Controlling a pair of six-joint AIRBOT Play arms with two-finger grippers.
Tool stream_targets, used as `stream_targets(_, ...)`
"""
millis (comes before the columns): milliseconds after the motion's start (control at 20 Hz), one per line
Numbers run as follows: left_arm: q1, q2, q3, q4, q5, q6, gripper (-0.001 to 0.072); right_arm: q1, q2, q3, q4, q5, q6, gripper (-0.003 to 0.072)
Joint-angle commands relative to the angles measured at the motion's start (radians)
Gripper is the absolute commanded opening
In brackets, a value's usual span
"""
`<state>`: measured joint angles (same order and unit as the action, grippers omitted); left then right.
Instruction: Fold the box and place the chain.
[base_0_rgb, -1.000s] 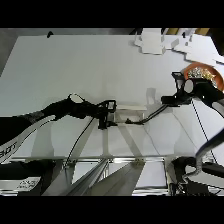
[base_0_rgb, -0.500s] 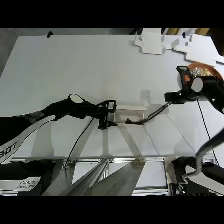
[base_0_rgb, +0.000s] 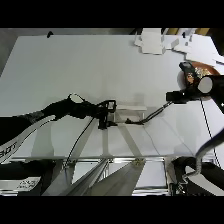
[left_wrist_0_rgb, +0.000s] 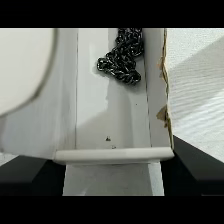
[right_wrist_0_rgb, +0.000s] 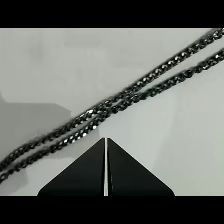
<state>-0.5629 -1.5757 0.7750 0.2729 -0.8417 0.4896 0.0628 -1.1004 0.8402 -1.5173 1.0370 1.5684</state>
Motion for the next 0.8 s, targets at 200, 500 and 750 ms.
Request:
stream_targets(200, 0.000, 0.000, 0.000, 0.000, 0.000, 0.000, 0.0154, 0.160, 0.220, 0.000, 0.010, 0.043, 0.022, 0.0013)
stream_targets(500, 0.000, 0.000, 0.000, 0.000, 0.000, 0.000, 0.0154, 0.240, 0.367, 0.000, 0.004, 0.100, 0.088, 0.0013)
stream_targets(750, 0.000, 0.000, 0.000, 0.000, 0.000, 0.000, 0.0154, 0.239, 0.310, -0.013, -0.129, 0.087, 0.163, 0.0016)
